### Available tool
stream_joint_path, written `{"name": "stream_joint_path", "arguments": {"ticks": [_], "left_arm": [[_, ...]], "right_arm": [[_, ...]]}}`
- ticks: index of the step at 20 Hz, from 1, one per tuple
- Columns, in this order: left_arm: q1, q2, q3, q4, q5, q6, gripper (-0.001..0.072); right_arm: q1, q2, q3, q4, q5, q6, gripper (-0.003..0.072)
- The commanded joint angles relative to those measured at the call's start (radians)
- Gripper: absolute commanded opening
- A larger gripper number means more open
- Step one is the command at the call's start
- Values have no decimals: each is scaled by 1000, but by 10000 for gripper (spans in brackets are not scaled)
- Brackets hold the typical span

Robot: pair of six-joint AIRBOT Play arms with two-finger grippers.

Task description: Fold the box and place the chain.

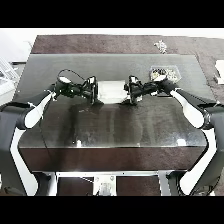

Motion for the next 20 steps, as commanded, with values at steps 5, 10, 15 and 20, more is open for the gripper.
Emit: {"name": "stream_joint_path", "arguments": {"ticks": [5, 10, 15, 20], "left_arm": [[1, -1, 0, 4, -10, 3, 485], [1, -1, 0, 4, -10, 3, 484], [1, -1, 0, 4, -17, 3, 485], [1, -1, 0, 3, -24, 3, 485]], "right_arm": [[-118, 121, 1, 9, 121, 98, 720], [-104, 138, 1, 158, 238, 196, 8], [-27, 136, 1, 200, 56, 229, 7], [9, 134, 2, 168, -200, 225, 4]]}}
